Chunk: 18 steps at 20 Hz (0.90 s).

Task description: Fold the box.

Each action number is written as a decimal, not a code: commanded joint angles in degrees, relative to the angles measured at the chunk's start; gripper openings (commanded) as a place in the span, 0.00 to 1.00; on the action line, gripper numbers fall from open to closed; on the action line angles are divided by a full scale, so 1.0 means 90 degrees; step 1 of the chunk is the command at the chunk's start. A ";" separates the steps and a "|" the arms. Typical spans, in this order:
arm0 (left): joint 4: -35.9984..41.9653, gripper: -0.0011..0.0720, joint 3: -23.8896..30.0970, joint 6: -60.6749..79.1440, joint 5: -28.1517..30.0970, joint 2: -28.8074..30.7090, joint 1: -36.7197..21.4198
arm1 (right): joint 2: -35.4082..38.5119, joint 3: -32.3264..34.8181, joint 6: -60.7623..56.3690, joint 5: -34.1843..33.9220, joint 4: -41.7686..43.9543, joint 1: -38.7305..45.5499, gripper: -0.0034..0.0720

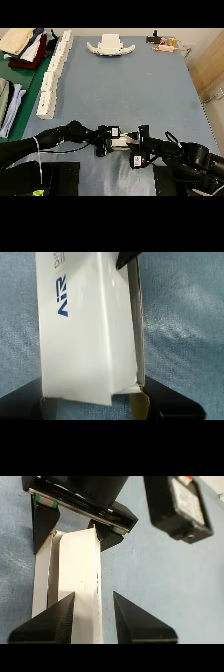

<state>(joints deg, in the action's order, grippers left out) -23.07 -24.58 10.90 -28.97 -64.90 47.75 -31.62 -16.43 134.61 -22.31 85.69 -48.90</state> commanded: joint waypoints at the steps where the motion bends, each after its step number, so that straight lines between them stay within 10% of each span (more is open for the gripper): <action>1: -0.0002 0.83 0.0000 0.0002 0.0002 0.0000 0.0002 | -0.0129 -0.0005 -0.0005 -0.0051 0.0245 -0.0002 0.52; 4: -0.0002 0.83 0.0000 0.0002 0.0002 0.0000 0.0002 | -0.0279 -0.0005 0.0000 -0.0070 0.0488 -0.0005 0.40; 18: -0.0002 0.83 0.0000 0.0002 0.0002 0.0000 0.0002 | -0.0328 -0.0005 0.0000 -0.0634 0.1207 -0.0007 0.44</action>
<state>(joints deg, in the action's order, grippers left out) -23.14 -24.58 10.98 -29.10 -64.93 47.75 -34.54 -16.45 134.61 -24.86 94.78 -48.88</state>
